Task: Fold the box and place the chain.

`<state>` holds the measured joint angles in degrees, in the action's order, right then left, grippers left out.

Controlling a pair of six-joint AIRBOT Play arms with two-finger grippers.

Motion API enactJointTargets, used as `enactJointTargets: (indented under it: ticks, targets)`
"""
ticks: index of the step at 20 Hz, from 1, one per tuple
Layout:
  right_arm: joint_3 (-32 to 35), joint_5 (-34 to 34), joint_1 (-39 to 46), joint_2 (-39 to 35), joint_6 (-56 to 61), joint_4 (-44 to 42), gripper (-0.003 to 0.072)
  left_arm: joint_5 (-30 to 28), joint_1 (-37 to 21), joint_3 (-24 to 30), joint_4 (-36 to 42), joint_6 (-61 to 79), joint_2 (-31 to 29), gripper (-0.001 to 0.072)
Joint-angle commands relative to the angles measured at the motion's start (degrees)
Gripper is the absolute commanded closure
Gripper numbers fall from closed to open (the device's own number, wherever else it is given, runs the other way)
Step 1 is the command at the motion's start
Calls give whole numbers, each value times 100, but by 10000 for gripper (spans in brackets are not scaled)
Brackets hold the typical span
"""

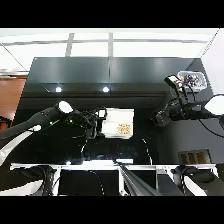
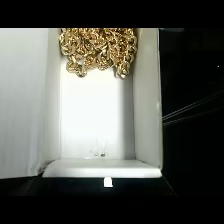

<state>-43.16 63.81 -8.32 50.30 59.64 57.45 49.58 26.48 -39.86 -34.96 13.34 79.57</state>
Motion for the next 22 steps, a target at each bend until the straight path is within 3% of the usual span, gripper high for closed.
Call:
enactJointTargets:
  ticks: [1,3,7,9,15,19,22]
  targets:
    - [0,-2,0,0,-2,-2,152,-111,50,0,-9,31,2,270]
    - [0,-50,-2,0,-2,-2,152,-111,50,0,-11,28,4,310]
    - [2,-450,-2,109,28,-396,150,-111,50,0,-11,17,4,309]
    - [0,-717,-4,439,164,-1021,14,-114,50,0,-11,17,7,309]
    - [-7,-2583,-756,1316,-439,-2149,17,-116,50,0,-11,15,9,309]
    - [-24,-2229,-1226,1513,-1659,-2085,18,-116,50,0,-11,17,9,309]
    - [-223,-1665,-1235,1499,-2430,-1436,18,-116,50,0,-11,17,9,309]
